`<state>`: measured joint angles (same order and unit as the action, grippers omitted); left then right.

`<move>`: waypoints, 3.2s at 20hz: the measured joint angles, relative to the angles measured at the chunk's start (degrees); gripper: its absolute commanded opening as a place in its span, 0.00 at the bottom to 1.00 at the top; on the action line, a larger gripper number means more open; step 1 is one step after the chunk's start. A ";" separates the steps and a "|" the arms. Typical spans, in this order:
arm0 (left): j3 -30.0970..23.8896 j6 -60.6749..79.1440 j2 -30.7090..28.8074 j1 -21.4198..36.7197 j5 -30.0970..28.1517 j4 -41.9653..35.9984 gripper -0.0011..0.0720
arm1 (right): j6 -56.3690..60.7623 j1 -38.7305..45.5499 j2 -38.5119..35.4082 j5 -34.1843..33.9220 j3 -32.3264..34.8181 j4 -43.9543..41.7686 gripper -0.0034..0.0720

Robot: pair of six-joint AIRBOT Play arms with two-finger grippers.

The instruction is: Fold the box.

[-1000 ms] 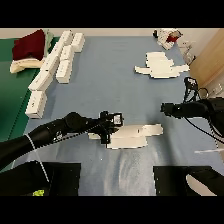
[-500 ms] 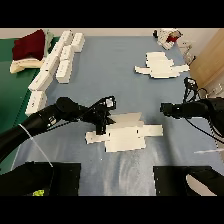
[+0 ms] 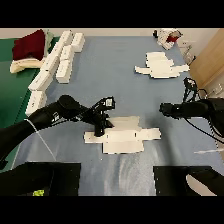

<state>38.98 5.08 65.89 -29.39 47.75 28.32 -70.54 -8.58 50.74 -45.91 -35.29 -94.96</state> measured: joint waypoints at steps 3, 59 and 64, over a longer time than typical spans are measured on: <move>0.00 -0.02 0.48 0.02 0.04 0.00 0.03 | 0.00 0.00 0.00 0.00 0.00 -0.31 0.33; 2.32 -7.67 3.21 -5.64 -1.55 6.93 0.03 | -0.46 0.00 0.00 -1.64 0.00 -4.07 0.23; 2.38 -7.69 3.28 -5.60 -1.51 7.21 0.04 | -0.74 0.00 0.00 -2.36 0.00 -4.09 0.23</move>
<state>41.36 -2.61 69.17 -34.98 46.24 35.53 -71.29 -8.58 50.74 -48.27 -35.29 -99.04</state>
